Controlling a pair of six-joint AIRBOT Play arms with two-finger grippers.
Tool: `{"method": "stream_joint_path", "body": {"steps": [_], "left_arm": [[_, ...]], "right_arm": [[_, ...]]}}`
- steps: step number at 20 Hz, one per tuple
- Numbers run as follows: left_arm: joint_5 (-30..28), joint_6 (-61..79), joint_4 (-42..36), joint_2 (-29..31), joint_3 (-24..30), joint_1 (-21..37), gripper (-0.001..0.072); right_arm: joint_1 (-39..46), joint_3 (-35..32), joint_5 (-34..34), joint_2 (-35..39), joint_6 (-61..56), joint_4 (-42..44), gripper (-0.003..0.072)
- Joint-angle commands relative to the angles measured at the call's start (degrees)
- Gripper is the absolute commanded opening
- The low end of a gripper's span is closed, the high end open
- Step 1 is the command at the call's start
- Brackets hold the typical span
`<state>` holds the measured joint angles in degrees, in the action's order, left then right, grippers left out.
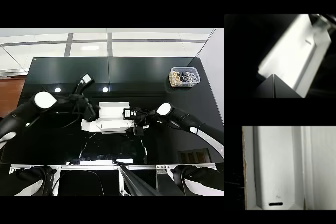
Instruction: Fold the box and place the chain.
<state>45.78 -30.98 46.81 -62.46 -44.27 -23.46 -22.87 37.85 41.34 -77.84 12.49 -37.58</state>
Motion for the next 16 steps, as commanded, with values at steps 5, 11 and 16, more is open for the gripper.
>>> {"method": "stream_joint_path", "body": {"steps": [5, 11, 16], "left_arm": [[-0.76, 25.09, 9.6, 2.75, 7.58, 0.5, 0.0716], [0.63, 33.24, 6.51, -5.62, 7.15, 0.07, 0.0707], [-1.99, 33.22, 4.26, -6.8, 7.17, -3.45, 0.0687]], "right_arm": [[-0.02, -0.04, 0.33, -0.04, -0.04, 0.2, 0.0362], [-0.02, -0.04, 1.09, -0.04, -0.04, 0.74, 0.0362], [-0.02, -0.04, 1.07, -0.04, -0.04, 0.76, 0.0362]]}}
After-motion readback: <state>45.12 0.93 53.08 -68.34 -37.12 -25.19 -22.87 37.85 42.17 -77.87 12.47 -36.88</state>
